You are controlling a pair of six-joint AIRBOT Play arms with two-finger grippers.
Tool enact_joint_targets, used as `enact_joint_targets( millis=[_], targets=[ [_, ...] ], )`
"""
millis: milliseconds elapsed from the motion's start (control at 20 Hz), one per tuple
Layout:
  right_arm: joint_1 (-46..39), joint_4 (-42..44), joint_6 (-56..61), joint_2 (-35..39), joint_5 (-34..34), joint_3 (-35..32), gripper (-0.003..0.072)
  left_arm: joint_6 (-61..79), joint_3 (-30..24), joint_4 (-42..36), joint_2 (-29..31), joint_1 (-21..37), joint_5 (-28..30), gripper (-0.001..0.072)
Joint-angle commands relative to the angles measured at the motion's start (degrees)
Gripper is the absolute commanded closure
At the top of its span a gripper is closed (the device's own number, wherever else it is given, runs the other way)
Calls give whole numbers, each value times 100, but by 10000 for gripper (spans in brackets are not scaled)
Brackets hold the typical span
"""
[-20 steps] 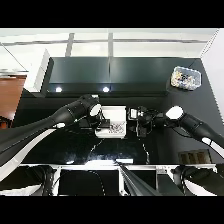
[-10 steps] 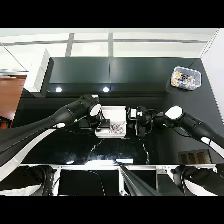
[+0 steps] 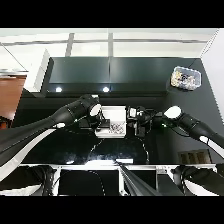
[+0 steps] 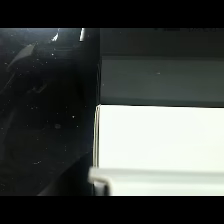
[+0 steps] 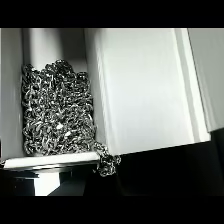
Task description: Fold the box and place the chain.
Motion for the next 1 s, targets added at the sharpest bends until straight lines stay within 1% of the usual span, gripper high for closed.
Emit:
enact_joint_targets(
  millis=[0, 150, 200, 500, 750, 850, 950],
  targets=[
    [2, 70, -4, -15, 0, -2, 505, 0, 7, 0, -2, -4, 15, 677],
    [79, 295, -9, -31, -249, -2, 511, 0, 7, 0, -2, -4, 13, 677],
    [83, 251, -9, -31, -286, -2, 668, 0, 7, 0, -2, -4, 11, 677],
    [81, 240, 7, -24, -295, -2, 675, 0, 7, -2, -2, -4, 11, 677],
    [81, 227, 345, 7, -339, -2, 675, 0, 7, -2, -2, -4, 9, 677],
    [76, -20, 520, 70, -372, 0, 675, 0, 7, -2, -2, -4, 9, 677],
    [50, -444, 1005, 186, -481, 0, 675, 0, 7, 0, -2, -4, 11, 677]
  ],
)
